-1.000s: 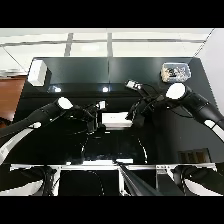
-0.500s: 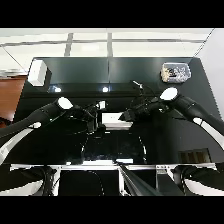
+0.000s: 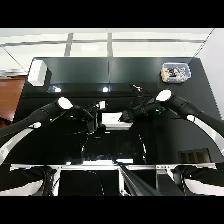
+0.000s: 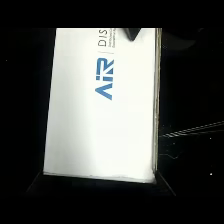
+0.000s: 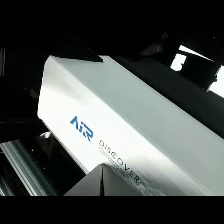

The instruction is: Fold the box and place the chain.

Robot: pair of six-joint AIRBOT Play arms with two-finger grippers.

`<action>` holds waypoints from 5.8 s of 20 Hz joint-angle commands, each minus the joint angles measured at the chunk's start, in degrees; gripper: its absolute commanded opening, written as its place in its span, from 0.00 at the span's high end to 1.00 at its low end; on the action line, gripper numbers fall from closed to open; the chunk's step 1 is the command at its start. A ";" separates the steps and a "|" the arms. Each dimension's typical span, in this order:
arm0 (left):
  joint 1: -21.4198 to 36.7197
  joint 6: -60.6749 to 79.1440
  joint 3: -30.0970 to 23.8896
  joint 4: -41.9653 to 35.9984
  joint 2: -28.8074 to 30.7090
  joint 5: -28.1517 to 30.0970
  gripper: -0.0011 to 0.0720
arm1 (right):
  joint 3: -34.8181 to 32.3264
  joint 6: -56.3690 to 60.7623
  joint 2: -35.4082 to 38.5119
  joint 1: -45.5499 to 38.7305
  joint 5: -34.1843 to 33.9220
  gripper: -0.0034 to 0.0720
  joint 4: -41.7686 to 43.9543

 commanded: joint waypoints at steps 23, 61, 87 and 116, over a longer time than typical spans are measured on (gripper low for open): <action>-8.46 -21.44 23.21 1.77 -11.34 -13.09 0.00 | 2.91 5.79 26.10 -29.62 21.73 0.94 -18.47; -17.86 -55.95 35.74 37.48 -12.31 -21.51 0.00 | 2.89 4.81 26.10 -29.62 17.90 0.94 -18.53; -17.35 -52.92 37.73 39.89 -14.80 -25.22 0.64 | 2.89 6.60 26.10 -29.62 17.84 0.94 -18.58; 45.24 -81.40 53.40 48.09 -24.28 -28.04 0.71 | 2.89 9.46 26.10 -29.62 10.97 0.94 -18.36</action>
